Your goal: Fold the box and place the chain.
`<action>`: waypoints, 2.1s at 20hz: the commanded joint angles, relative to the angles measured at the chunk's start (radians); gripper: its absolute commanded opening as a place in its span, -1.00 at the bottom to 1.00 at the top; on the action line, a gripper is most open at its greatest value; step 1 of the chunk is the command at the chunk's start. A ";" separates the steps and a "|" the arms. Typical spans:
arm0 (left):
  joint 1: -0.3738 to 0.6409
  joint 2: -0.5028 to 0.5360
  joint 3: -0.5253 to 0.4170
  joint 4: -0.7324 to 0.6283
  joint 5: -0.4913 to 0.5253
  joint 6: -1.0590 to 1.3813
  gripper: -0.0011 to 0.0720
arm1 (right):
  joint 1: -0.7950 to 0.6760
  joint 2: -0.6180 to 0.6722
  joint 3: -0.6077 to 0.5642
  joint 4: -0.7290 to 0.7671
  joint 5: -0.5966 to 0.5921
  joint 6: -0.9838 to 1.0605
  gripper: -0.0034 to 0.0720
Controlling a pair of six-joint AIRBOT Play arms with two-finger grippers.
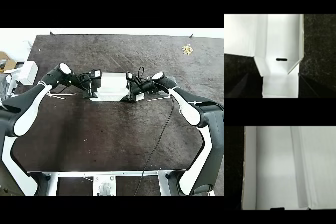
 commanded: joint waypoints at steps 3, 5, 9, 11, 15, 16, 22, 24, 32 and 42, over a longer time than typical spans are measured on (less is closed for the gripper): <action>0.000 -0.049 0.002 -0.011 -0.021 0.003 0.87 | 0.001 0.000 0.000 0.000 0.000 0.000 0.28; 0.000 -0.051 0.004 -0.012 -0.018 0.007 0.87 | 0.001 0.000 0.000 0.000 0.000 0.000 0.28; 0.000 -0.051 0.005 -0.060 -0.019 0.034 0.87 | 0.001 0.000 0.000 0.000 0.000 0.000 0.28; 0.000 -0.051 0.005 -0.082 -0.019 0.034 0.87 | 0.001 0.000 0.000 0.000 0.000 0.000 0.28; 0.000 -0.051 0.005 -0.082 -0.018 0.034 0.66 | 0.001 0.000 0.000 0.000 0.000 0.000 0.28; 0.000 -0.051 0.005 -0.082 -0.017 0.033 0.32 | 0.001 0.000 0.000 0.000 0.000 0.000 0.28; 0.000 -0.053 0.004 -0.112 -0.009 0.034 -0.21 | 0.001 0.000 0.000 0.000 0.000 0.000 0.28; 0.000 -0.053 0.004 -0.126 -0.006 0.034 -0.21 | 0.001 0.000 0.000 0.000 0.000 0.000 0.28; -0.035 -0.055 0.004 -0.187 -0.004 0.061 -0.21 | 0.001 0.000 0.000 0.000 0.000 0.000 0.28; -0.071 -0.056 0.004 -0.155 0.086 0.032 -0.20 | 0.001 0.000 0.000 0.000 0.000 0.000 0.28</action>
